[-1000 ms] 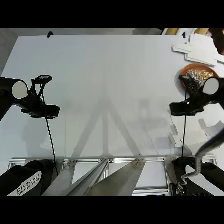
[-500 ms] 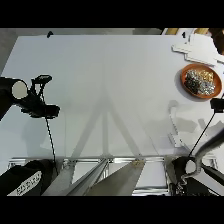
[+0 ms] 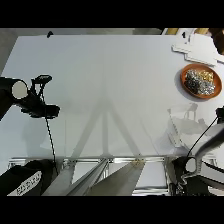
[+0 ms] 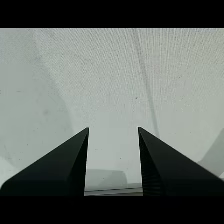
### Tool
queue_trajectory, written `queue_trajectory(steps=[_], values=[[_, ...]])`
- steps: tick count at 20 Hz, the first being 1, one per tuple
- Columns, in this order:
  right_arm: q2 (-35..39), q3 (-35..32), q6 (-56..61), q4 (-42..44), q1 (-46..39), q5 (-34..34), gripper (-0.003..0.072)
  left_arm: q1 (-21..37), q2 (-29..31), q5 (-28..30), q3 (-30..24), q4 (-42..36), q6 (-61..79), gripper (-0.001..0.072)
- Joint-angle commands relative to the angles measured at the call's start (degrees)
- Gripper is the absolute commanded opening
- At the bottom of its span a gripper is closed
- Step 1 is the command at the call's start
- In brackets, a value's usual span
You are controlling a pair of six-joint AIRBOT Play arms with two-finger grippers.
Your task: Fold the box and place the chain.
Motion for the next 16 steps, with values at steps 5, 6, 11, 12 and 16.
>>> queue_trajectory(steps=[5,6,11,12,16], values=[[-4.6,0.0,-1.3,-1.3,-0.6,1.7,0.0222,0.0,0.0,0.0,0.0,0.0,0.0,0.0346],[-4.6,0.0,-1.4,0.0,-0.6,2.4,0.0202,0.0,0.0,0.0,0.0,0.0,0.0,0.0346],[-1.3,0.0,-2.0,3.6,4.7,6.0,0.0019,0.0,0.0,0.0,0.0,0.0,0.0,0.0346],[0.3,0.0,-2.0,6.3,6.9,6.1,0.0019,0.0,0.0,0.0,0.0,0.0,0.0,0.0346],[8.0,0.0,-1.8,14.9,19.5,4.2,0.0019,0.0,0.1,0.0,0.0,0.0,0.0,0.0346]])
